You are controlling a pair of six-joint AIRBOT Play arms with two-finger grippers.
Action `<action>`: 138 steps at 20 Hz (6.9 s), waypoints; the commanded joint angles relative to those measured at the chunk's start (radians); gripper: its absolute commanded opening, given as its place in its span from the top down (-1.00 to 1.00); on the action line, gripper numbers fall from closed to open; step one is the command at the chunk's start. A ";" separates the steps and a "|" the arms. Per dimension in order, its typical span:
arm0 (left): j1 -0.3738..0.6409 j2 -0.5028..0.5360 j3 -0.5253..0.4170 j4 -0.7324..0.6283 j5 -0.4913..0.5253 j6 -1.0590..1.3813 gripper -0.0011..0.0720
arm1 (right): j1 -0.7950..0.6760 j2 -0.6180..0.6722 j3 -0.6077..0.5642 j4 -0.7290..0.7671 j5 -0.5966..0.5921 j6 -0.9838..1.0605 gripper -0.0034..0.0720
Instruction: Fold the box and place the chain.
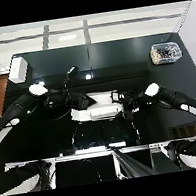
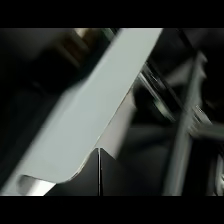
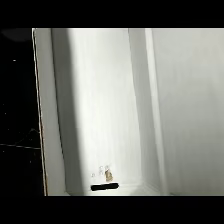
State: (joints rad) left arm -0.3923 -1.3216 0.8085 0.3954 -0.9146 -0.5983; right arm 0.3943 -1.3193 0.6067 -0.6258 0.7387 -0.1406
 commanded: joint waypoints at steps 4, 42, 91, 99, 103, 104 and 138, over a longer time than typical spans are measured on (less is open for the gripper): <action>-0.012 -0.087 -0.003 0.129 0.216 -0.091 0.91 | 0.000 -0.001 0.000 0.000 0.000 0.001 0.44; -0.069 0.108 -0.197 0.274 0.174 0.812 0.25 | 0.000 -0.001 0.000 0.001 0.000 0.001 0.44; 0.387 -0.058 -0.274 0.166 -0.109 -0.412 0.91 | 0.000 -0.001 0.000 0.000 0.000 0.001 0.44; 0.234 -0.084 -0.121 0.169 -0.276 -0.393 -0.53 | 0.000 -0.001 0.000 0.001 0.000 0.001 0.44; 0.205 -0.084 -0.059 0.169 -0.297 -0.432 -0.78 | 0.000 -0.001 0.000 0.000 0.000 0.001 0.44; 0.184 -0.084 -0.050 0.169 -0.292 -0.433 -0.74 | 0.000 -0.001 0.000 0.001 0.000 0.001 0.44; -0.327 -0.177 0.274 0.987 -0.230 -1.473 -0.04 | 0.000 -0.001 0.000 0.001 0.000 0.001 0.44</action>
State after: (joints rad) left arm -0.6647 -1.4658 1.0355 1.2476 -1.0771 -1.9362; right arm 0.3943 -1.3193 0.6064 -0.6254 0.7387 -0.1398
